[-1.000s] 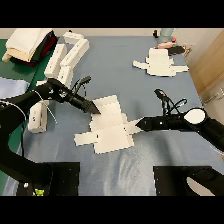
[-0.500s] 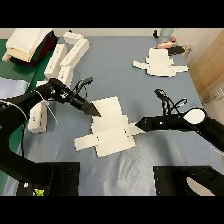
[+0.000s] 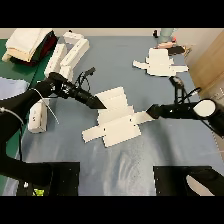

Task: Fold the box.

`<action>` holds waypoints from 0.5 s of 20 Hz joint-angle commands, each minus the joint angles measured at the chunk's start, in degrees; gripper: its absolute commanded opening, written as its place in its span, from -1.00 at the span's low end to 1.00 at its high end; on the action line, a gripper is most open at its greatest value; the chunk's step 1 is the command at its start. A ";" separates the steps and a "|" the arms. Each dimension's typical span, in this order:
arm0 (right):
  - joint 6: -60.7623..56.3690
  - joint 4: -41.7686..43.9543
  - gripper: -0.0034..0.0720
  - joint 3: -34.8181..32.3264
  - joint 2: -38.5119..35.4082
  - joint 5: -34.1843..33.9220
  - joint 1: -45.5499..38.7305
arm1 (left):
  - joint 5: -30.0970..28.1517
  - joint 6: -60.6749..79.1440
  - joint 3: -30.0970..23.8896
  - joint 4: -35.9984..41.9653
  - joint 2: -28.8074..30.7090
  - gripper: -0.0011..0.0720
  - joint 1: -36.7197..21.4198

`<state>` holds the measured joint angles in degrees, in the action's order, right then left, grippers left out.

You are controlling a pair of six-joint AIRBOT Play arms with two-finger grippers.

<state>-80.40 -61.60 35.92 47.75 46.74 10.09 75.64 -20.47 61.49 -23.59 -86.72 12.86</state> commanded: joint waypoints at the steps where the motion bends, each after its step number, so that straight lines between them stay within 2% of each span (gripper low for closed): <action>1: -7.89 -8.13 0.20 6.80 -0.81 4.20 -5.92 | -11.02 5.16 -0.87 -6.86 6.16 -0.94 5.53; 4: -8.72 -6.95 0.20 9.44 -1.03 4.81 -7.28 | -18.84 11.56 -5.05 -6.71 12.04 -0.94 10.54; 10: -8.72 -6.45 0.19 9.40 -0.28 4.90 -7.26 | -37.20 24.68 -17.11 -5.99 21.16 -0.94 20.76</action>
<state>-88.53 -67.81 44.88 47.16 51.37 3.16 48.95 -2.81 49.34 -29.32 -69.32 29.15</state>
